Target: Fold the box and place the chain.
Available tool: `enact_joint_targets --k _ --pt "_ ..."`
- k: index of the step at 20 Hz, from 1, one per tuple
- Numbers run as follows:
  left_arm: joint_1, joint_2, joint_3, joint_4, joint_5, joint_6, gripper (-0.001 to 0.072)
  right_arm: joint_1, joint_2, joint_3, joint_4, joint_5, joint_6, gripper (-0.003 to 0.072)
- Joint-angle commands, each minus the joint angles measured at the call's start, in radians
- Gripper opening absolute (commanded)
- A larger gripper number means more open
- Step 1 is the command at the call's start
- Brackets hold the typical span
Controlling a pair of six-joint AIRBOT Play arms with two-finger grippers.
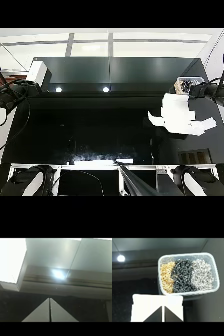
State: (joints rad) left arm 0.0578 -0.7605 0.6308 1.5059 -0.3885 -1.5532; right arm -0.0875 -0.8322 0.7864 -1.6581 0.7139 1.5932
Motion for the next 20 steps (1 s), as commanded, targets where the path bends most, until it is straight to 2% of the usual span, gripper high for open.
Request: enact_joint_targets --k 1,18,20 --pt "0.001 -0.001 0.001 0.0 0.0 0.0 0.0036 0.0 0.001 0.0 0.0 0.0 0.0 0.0041" --pt "-0.001 -0.001 0.001 0.0 0.004 0.0 0.0037 0.0 0.001 0.0 0.018 0.0 0.001 0.0042" --pt "-0.001 -0.001 0.001 -0.026 -0.01 0.0 0.0036 0.0 0.001 0.0 0.047 -0.035 0.001 0.0042"
